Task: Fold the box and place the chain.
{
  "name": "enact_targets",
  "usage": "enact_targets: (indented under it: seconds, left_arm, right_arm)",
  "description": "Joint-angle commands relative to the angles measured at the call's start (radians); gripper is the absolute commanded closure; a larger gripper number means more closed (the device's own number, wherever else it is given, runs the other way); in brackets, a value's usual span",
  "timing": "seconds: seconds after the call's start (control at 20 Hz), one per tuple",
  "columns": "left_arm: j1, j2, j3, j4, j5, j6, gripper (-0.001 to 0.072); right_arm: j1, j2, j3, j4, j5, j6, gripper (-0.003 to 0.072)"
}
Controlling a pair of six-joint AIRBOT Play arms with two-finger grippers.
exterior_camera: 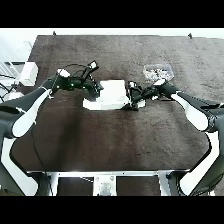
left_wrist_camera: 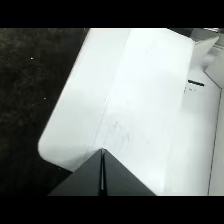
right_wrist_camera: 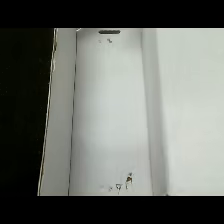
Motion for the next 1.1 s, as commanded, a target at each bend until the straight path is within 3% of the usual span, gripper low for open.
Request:
enact_targets:
  seconds: [0.0, 0.5, 0.8, 0.85, 0.9, 0.95, 1.05]
  left_arm:
    - [0.0, -0.019, 0.001, 0.002, -0.024, -0.002, 0.069]
    - [0.006, -0.005, 0.007, 0.002, -0.024, 0.01, 0.0689]
    - [0.071, 0.089, 0.071, 0.037, -0.166, 0.007, 0.0687]
    - [0.076, 0.108, 0.077, 0.09, -0.204, 0.007, 0.0563]
    - [0.076, 0.122, 0.077, 0.156, -0.225, -0.003, 0.0269]
    - [0.076, 0.134, 0.077, 0.22, -0.251, -0.027, 0.0132]
    - [0.075, 0.135, 0.078, 0.318, -0.33, -0.063, 0.0132]
  right_arm:
    - [0.0, 0.0, 0.001, 0.0, 0.0, 0.0, 0.009]
    - [0.0, 0.0, 0.001, 0.0, 0.0, 0.0, 0.009]
    - [0.0, 0.0, 0.001, 0.0, 0.0, 0.0, 0.009]
    - [0.0, 0.0, 0.001, 0.0, 0.0, 0.0, 0.009]
    - [0.0, 0.0, 0.001, 0.0, 0.0, 0.0, 0.009]
    - [0.0, 0.0, 0.001, 0.0, 0.0, 0.0, 0.009]
    - [0.0, 0.0, 0.001, 0.0, 0.0, 0.0, 0.009]
